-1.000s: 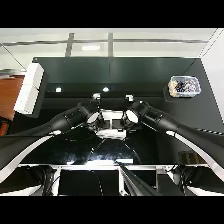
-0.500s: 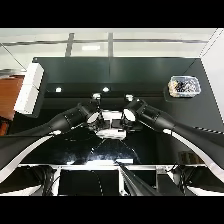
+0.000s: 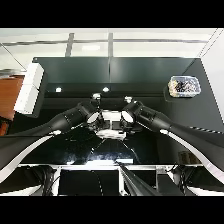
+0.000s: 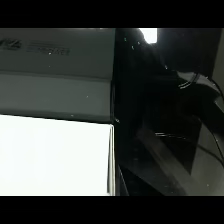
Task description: Fold the box and place the chain.
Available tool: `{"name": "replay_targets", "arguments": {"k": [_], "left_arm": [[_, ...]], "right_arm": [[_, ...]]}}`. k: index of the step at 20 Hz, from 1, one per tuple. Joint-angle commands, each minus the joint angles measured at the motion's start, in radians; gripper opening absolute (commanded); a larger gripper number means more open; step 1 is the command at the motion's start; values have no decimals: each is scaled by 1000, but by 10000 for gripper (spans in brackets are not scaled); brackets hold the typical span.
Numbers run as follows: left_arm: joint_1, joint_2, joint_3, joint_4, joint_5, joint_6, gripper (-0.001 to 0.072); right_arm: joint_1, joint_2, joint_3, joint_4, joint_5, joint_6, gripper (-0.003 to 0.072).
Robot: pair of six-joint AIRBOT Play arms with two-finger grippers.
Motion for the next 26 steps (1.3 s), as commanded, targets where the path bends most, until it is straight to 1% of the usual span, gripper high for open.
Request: {"name": "replay_targets", "arguments": {"k": [1, 6, 7, 8, 9, 10, 11, 18, 19, 20, 26], "left_arm": [[1, 0, -1, 0, 0, 0, 28], [1, 0, -1, 0, 0, 0, 28], [1, 0, 0, 0, 0, 0, 28], [1, 0, -1, 0, 0, 0, 28], [1, 0, -1, 0, 0, 0, 28], [1, 0, -1, 0, 0, 0, 28], [1, 0, 0, 0, 0, 0, 28], [1, 0, -1, 0, 0, 0, 28], [1, 0, -1, 0, -1, 0, 28], [1, 0, 0, 0, -1, 0, 28], [1, 0, -1, 0, -1, 0, 28]], "right_arm": [[1, -1, 1, -8, -2, 7, 226], [1, -10, 2, -5, -7, 16, 225], [1, -13, 2, -3, -6, 16, 165], [3, -13, 2, -3, -7, 16, 129], [4, -13, 2, -4, -7, 16, 128], [6, -13, 2, -5, -7, 16, 97], [6, -13, 2, -4, -7, 15, 26], [6, -13, 4, -4, -10, 15, 32], [6, -13, 4, -5, -10, 15, 51], [6, -13, 4, -6, -10, 16, 162], [6, -13, 4, -8, -10, 16, 171]]}}
